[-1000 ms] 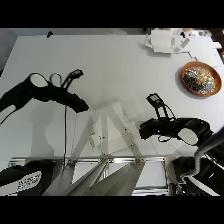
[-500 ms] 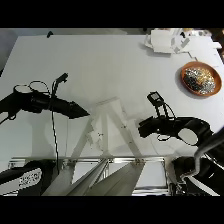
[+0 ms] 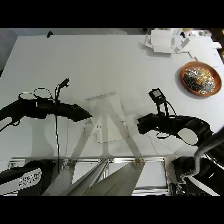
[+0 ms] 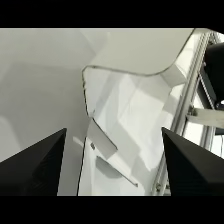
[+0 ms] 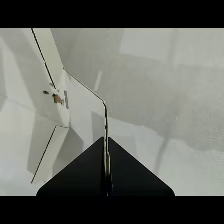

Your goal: Fold the box and place the chain.

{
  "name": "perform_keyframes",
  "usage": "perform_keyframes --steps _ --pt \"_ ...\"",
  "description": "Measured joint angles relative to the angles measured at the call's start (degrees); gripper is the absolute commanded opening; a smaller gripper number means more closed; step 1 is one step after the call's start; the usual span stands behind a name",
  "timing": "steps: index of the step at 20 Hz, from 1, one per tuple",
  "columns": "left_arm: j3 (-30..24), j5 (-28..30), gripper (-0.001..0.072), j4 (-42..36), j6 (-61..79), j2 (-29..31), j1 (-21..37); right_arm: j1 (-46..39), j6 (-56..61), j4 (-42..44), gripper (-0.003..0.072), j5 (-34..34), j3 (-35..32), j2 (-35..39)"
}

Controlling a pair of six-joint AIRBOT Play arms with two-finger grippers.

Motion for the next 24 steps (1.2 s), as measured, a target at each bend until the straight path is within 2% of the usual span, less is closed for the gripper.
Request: perform_keyframes --steps 1,4,12,14,15,16,19,20,21,24 --pt "-0.07 0.13 0.0697 -1.31 1.33 0.0 -0.04 0.0 0.0 0.0 0.0014 -0.09 0.0 0.0" --pt "-0.13 0.76 0.0697 -4.31 4.09 -0.09 -1.38 0.0 0.0 0.04 0.0014 -0.15 0.0 -0.02" --pt "-0.15 8.22 0.0691 -6.71 7.19 -1.64 -9.18 0.0 0.0 0.44 0.0014 -0.24 0.0 0.0" --pt "-0.07 8.57 0.0612 -7.39 8.07 -2.86 -10.47 0.0 0.0 0.5 0.0014 -0.22 0.0 0.0" --pt "0.07 8.7 0.0602 -7.78 8.48 -3.41 -11.08 0.0 0.0 0.55 0.0014 -0.17 0.0 -0.02" --pt "0.26 8.7 0.0486 -8.07 8.87 -3.85 -11.63 0.0 0.0 0.59 0.0014 -0.11 0.0 -0.02" --pt "0.98 8.79 0.0335 -8.22 9.75 -4.59 -12.35 0.0 0.0 0.63 0.0014 0.68 0.0 0.0" --pt "1.27 8.79 0.0254 -7.93 9.94 -4.7 -12.44 0.0 0.0 0.63 0.0014 1.03 0.0 0.0" --pt "1.53 8.83 0.0246 -7.52 10.05 -4.79 -12.5 0.0 0.0 0.63 0.0014 1.27 0.0 0.0" --pt "2.01 8.46 0.0122 -5.33 10.36 -4.94 -12.61 0.0 -0.02 0.61 0.0014 1.9 0.0 0.0"
